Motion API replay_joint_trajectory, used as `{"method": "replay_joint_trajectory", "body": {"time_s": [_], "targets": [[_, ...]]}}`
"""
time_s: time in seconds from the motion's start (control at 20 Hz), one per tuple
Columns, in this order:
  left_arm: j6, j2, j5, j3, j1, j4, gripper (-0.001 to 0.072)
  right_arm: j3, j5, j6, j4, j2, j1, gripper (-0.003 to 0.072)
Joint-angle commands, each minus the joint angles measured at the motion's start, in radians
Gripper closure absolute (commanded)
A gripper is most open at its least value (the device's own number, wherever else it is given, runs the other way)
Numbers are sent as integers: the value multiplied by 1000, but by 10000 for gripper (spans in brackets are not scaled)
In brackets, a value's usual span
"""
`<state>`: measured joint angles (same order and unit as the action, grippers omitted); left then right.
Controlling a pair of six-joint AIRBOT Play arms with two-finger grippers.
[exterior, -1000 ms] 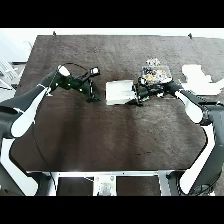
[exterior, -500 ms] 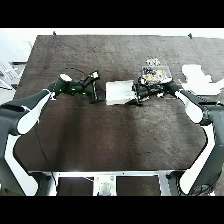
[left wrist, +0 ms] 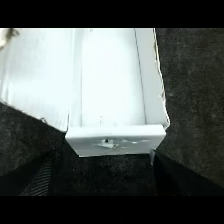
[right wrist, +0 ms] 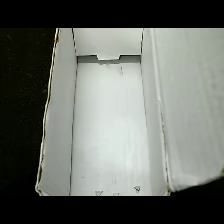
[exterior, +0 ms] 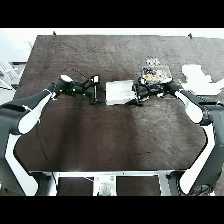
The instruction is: Fold the box and place the chain.
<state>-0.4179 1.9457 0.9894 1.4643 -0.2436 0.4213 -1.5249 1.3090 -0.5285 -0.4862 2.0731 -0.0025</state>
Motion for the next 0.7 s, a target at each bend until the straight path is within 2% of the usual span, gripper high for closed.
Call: {"method": "replay_joint_trajectory", "body": {"time_s": [0.0,0.5,0.65], "targets": [[-36,18,26,0,-10,-34,-11,0,0,0,0,-1,-1,110],[-40,23,-60,0,-62,-40,-11,0,0,0,0,-1,-1,110],[-39,40,-59,0,-62,-65,-11,0,0,0,0,-1,-1,109]]}}
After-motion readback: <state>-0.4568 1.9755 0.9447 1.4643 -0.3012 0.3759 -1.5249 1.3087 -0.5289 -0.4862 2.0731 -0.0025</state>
